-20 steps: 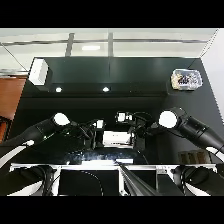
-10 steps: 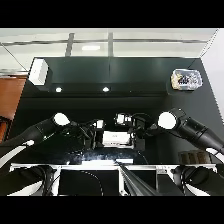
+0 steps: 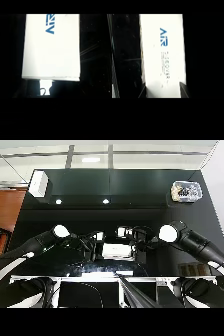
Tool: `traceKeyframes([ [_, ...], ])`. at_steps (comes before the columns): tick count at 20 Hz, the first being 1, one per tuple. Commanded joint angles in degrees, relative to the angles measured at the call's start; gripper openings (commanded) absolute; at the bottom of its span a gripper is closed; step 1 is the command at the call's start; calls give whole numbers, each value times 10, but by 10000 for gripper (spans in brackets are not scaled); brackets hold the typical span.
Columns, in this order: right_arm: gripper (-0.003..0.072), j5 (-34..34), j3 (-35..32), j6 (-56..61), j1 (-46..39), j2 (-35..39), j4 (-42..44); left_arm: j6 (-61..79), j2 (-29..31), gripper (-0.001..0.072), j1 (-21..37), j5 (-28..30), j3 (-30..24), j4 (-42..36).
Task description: Fold the box and place the chain.
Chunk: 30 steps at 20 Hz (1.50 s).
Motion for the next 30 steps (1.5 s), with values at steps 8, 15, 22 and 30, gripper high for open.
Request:
traceKeyframes([
  [8, 502, 39, 23, 93, -4, 31, 12, 0, 0, 340, 0, 1, 0, -1],
  [15, 12, 69, 5, 336, -67, 69, 171, 0, 0, 340, 0, 1, 0, 0],
  [22, 13, -79, -95, 353, -67, 19, 329, 0, 0, 340, 1, 1, 0, -1],
  [30, 13, -80, -95, 353, -49, -52, 315, 0, 0, 341, 0, 1, 0, -1],
])
